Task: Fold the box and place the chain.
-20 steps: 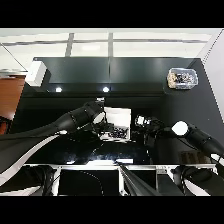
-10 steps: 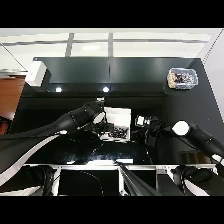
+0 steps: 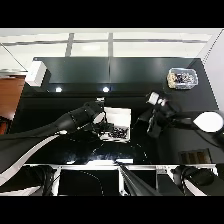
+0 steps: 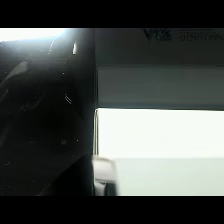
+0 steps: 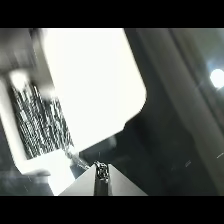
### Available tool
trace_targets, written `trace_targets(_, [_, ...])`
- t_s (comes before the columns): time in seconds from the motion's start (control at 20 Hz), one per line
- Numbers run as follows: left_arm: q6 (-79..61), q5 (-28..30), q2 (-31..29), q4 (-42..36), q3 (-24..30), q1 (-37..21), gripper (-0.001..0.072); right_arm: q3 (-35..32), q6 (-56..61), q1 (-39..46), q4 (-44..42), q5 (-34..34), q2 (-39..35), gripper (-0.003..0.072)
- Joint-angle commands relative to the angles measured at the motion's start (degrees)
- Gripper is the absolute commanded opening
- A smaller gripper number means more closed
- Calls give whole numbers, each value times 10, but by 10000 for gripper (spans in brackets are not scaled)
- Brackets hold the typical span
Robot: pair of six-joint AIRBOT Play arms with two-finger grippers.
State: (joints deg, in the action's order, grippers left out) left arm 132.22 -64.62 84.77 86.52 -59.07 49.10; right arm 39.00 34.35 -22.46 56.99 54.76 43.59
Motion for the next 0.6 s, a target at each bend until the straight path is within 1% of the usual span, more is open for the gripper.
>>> trace_targets(0.0, [0,0,0,0,0,0,29,87,92,0,-7,64,-28,47])
trace_targets(0.1, [0,0,0,0,0,0,29,105,112,0,-57,59,-28,47])
trace_targets(0.2, [0,0,0,0,0,0,29,104,112,-1,-130,50,-26,48])
trace_targets(0.3, [0,0,0,0,0,0,29,104,112,-1,-172,37,-26,48])
trace_targets(0.45, [0,-5,0,0,0,0,29,96,121,-2,-179,33,-16,48])
trace_targets(0.55, [0,-4,0,-2,0,0,29,75,128,-5,-174,35,0,48])
